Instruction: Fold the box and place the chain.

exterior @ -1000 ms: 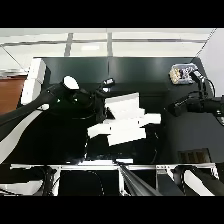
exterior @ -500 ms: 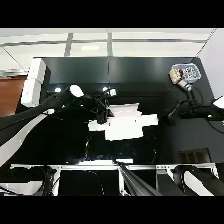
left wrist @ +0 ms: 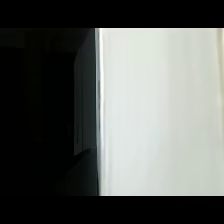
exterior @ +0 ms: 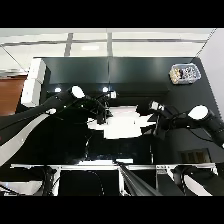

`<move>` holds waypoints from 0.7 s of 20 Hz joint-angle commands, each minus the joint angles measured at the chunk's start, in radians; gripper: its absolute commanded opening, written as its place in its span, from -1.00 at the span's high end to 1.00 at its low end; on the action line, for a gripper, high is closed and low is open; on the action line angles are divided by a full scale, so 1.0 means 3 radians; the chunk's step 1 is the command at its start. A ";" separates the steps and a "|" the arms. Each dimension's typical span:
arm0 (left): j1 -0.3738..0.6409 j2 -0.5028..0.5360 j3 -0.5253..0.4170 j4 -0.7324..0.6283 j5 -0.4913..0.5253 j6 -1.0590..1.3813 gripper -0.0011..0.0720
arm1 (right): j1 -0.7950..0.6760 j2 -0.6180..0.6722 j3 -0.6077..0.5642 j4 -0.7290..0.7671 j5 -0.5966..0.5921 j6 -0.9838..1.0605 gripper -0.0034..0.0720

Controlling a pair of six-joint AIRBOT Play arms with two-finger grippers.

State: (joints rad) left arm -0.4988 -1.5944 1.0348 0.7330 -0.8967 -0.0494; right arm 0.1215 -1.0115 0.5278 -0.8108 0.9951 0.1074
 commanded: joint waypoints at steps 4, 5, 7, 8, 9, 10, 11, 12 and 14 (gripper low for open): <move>-0.0003 -0.0004 0.0003 0.0060 0.0008 0.0001 0.90 | 0.0487 -0.0170 -0.0038 -0.0131 -0.0342 -0.0526 -0.97; -0.0003 -0.0004 0.0003 0.0060 0.0008 0.0001 0.90 | 0.0528 -0.0211 -0.0038 -0.0134 -0.0404 -0.0587 -0.97; -0.0003 -0.0004 0.0003 0.0060 0.0008 0.0001 0.90 | 0.0575 -0.0272 -0.0038 -0.0131 -0.0427 -0.0690 -0.97; -0.0003 -0.0004 0.0003 0.0060 0.0008 0.0001 0.90 | 0.0604 -0.0273 -0.0038 -0.0130 -0.0431 -0.0731 -0.97; -0.0003 -0.0004 0.0003 0.0060 0.0008 0.0001 0.90 | 0.0643 -0.0275 -0.0038 -0.0112 -0.0449 -0.0748 -0.97; -0.0003 -0.0004 0.0003 0.0058 0.0008 0.0000 0.90 | 0.0698 -0.0282 -0.0038 -0.0095 -0.0509 -0.0746 -0.97; -0.0003 -0.0004 0.0003 0.0058 -0.0004 -0.0008 0.90 | 0.0754 -0.0309 -0.0038 -0.0065 -0.0604 -0.0746 -0.97; -0.0003 -0.0004 0.0003 0.0060 -0.0017 -0.0009 0.90 | 0.0793 -0.0347 -0.0038 0.0024 -0.0721 -0.0729 -0.97; -0.0001 -0.0003 0.0003 0.0060 -0.0020 -0.0010 0.90 | 0.0830 -0.0397 -0.0038 0.0310 -0.0938 -0.0732 -0.97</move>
